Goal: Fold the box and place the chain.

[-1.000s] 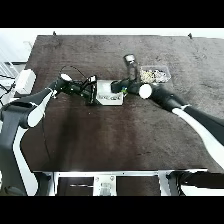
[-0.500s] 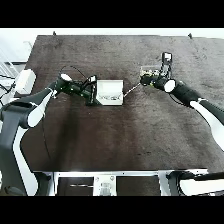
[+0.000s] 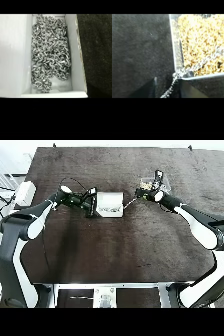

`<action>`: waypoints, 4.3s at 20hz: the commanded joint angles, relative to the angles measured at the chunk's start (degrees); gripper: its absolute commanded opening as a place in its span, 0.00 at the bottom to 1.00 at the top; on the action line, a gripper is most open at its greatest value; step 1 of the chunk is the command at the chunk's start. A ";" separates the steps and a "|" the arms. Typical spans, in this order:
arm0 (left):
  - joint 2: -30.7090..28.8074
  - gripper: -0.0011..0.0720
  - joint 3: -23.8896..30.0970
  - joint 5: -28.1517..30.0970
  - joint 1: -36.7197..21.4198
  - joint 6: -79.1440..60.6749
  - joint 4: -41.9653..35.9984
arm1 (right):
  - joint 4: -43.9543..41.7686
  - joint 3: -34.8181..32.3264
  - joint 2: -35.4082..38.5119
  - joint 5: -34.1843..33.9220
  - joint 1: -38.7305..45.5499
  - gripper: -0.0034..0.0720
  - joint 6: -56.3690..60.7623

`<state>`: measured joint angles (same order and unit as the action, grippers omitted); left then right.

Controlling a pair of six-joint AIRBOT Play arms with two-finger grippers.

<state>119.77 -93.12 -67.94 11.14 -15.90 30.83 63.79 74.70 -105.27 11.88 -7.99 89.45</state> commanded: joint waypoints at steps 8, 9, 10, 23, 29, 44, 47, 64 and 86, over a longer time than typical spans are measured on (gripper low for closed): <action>-0.04 0.66 -0.02 0.00 0.00 0.00 0.00 | -0.09 1.49 14.32 12.07 -3.26 0.06 -8.81; -0.04 0.66 -0.02 0.00 0.00 0.00 0.00 | 0.46 1.46 18.27 13.35 -4.02 0.06 -10.34; -0.04 0.66 -0.02 0.00 0.00 0.00 0.00 | 1.55 1.46 22.34 14.29 -4.83 0.06 -10.64; -0.04 0.66 -0.02 -0.02 0.00 0.00 0.00 | 5.44 -0.07 36.54 21.86 -17.09 0.06 -10.62; -0.04 0.66 -0.02 -0.02 0.00 0.00 0.00 | 5.29 -6.29 35.12 18.45 -18.86 0.06 -10.71; -0.04 0.66 -0.02 -0.02 0.00 -0.02 0.00 | 8.26 -12.81 24.39 9.81 -19.65 0.59 -12.52; -0.04 0.66 -0.02 0.00 0.00 0.00 0.00 | 13.55 -12.70 31.19 9.75 -18.58 0.65 -16.52; -0.04 0.66 -0.02 0.00 0.00 0.00 0.00 | -31.08 6.60 11.93 34.36 1.86 0.46 -70.71; -0.04 0.66 -0.02 0.00 0.00 -0.02 0.00 | -23.10 16.92 3.06 56.08 -7.23 0.45 -71.76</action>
<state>119.77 -93.12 -67.96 11.14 -15.90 30.83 39.88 91.07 -102.21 66.32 -14.81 17.85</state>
